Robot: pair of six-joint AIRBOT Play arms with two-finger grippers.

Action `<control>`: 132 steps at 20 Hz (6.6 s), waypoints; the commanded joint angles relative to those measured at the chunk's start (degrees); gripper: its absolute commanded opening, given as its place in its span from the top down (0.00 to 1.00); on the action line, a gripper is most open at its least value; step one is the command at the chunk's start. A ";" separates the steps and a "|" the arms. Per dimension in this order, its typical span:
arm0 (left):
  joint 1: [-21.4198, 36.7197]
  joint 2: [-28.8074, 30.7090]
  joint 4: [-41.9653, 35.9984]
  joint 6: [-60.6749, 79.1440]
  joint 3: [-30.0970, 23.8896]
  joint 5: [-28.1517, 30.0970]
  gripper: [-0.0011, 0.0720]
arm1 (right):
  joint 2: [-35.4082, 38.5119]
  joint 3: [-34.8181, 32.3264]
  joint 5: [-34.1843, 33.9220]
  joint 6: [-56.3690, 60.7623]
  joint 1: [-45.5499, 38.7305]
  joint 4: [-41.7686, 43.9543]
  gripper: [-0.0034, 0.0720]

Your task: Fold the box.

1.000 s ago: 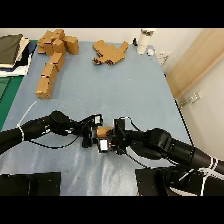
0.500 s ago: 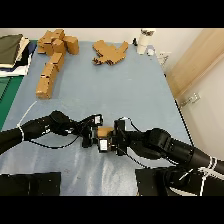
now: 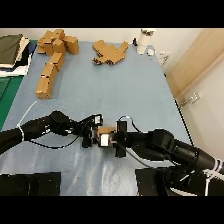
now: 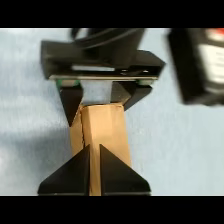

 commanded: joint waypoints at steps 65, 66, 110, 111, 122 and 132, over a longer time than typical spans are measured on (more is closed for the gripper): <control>0.04 -0.04 0.00 0.00 0.04 0.02 0.23 | 7.96 -20.26 18.82 29.83 -12.33 54.18 0.96; 0.02 -0.04 0.00 0.00 0.04 0.02 0.23 | 7.54 -20.26 18.80 29.83 -12.33 54.21 0.96; 0.04 -0.04 0.00 0.00 0.04 0.02 0.23 | 8.96 -11.21 16.04 31.58 -17.97 39.45 0.95; 0.04 -0.04 0.00 0.00 0.04 0.02 0.23 | 8.57 -10.60 13.16 31.56 -20.65 37.92 0.95; 0.04 -0.04 0.00 0.00 0.04 0.02 0.23 | -15.08 16.02 -18.64 31.56 -34.25 7.39 0.95; 0.02 -0.04 0.00 0.00 0.04 -0.02 0.23 | -24.20 23.82 -22.01 35.76 -34.25 9.64 0.95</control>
